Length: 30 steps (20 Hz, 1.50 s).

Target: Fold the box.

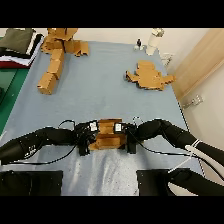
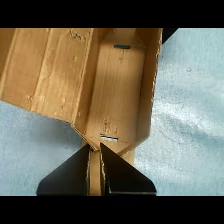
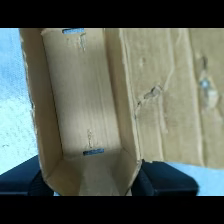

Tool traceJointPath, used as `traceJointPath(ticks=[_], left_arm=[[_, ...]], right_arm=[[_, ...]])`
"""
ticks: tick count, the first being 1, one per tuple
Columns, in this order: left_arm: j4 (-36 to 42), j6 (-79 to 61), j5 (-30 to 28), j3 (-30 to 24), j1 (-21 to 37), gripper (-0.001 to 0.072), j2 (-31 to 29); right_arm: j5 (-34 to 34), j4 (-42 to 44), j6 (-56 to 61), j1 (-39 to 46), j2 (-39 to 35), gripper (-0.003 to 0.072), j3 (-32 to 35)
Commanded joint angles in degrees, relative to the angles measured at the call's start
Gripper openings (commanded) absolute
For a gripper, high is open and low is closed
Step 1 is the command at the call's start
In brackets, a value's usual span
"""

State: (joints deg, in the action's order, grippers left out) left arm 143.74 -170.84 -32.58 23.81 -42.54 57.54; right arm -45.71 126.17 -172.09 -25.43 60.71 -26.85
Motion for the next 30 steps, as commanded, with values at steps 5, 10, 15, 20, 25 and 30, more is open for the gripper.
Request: traceJointPath(ticks=[5,10,15,20,25,30], left_arm=[[-12.7,3.8,-2.6,0.0,1.9,0.0374,-0.6],[-12.2,3.6,-3.8,0.1,0.8,0.0384,-1.8],[-11.3,3.5,1.4,0.1,-1.8,0.0383,-1.8],[-9.8,3.5,1.5,0.4,-2.8,0.0344,-0.9],[-7.3,3.8,1.1,0.6,-4.2,0.0344,0.0],[-8.9,6.2,0.5,0.6,-4.5,0.0345,0.0]], right_arm=[[0.0,0.0,0.0,0.0,0.0,0.0601,0.0],[0.0,0.0,0.0,0.0,0.0,0.0601,0.0],[0.0,-0.2,0.0,0.0,0.0,0.0601,0.0],[0.0,-0.3,0.0,0.0,0.0,0.0601,0.0],[0.0,-0.4,0.0,0.0,0.0,0.0601,0.0],[0.0,-0.4,0.0,0.0,0.0,0.0601,0.0]])
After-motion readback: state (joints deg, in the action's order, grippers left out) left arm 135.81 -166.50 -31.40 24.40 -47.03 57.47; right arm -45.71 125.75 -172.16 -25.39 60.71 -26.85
